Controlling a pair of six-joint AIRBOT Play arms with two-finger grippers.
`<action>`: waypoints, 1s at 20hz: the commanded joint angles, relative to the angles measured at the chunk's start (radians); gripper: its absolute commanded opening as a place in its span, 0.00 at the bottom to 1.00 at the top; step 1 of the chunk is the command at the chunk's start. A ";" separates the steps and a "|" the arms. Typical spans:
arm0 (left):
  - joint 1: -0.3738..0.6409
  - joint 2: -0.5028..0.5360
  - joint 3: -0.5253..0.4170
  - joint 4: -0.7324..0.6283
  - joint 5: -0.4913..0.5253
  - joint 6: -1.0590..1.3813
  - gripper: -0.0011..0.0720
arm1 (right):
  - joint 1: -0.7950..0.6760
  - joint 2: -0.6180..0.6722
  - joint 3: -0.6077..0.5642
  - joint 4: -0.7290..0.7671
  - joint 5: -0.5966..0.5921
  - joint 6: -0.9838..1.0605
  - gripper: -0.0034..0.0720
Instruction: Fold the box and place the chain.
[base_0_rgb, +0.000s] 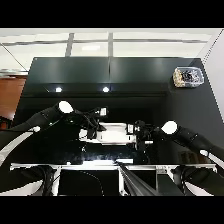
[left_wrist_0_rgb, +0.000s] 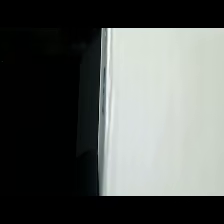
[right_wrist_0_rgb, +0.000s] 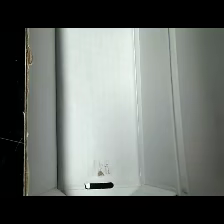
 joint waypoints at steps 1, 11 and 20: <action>0.000 -0.001 0.000 0.000 0.000 0.001 0.06 | 0.001 -0.001 0.000 -0.009 -0.005 0.009 0.98; 0.001 0.022 0.002 0.002 -0.037 -0.004 0.54 | 0.001 -0.001 0.000 -0.010 -0.005 0.008 0.68; 0.162 0.274 0.002 0.388 -0.246 -0.676 0.20 | 0.001 -0.001 0.000 -0.010 -0.005 0.008 0.68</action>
